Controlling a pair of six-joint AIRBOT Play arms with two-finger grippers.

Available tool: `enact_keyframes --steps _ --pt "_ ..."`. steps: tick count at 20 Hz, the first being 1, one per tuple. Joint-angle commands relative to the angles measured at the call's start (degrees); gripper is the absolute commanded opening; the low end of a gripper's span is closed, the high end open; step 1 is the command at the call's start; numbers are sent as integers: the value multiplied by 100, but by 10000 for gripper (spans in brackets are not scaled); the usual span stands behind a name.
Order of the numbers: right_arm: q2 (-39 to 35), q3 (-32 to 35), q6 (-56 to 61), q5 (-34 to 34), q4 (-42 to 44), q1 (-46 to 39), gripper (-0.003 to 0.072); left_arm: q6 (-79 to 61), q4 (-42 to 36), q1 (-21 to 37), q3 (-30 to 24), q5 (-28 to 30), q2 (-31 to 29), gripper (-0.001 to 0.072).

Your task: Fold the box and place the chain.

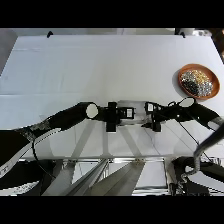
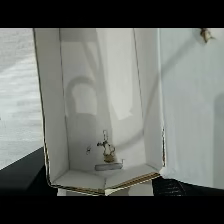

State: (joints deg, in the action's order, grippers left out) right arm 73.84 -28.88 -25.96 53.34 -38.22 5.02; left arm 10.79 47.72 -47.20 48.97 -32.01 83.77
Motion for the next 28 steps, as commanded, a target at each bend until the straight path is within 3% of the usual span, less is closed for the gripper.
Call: enact_keyframes --steps 1,9,15,19,22,28 --pt "-4 -4 2 2 0 -2 401 920 361 48 0 -216 -227 3" --pt "-4 -4 0 2 -2 -2 401 4465 1283 852 -105 -815 -1497 2" --pt "-4 -4 0 2 0 -2 401 6723 1731 1502 -706 -1246 -2358 2" --pt "-4 -4 0 0 0 -2 401 7477 1462 1552 -1307 -1272 -2162 2" --pt "-4 -4 0 2 0 -2 401 7407 702 1526 -1333 -1233 -1731 2" --pt "-4 -4 0 0 -2 -2 401 7257 354 1349 -1331 -1064 -1128 3"
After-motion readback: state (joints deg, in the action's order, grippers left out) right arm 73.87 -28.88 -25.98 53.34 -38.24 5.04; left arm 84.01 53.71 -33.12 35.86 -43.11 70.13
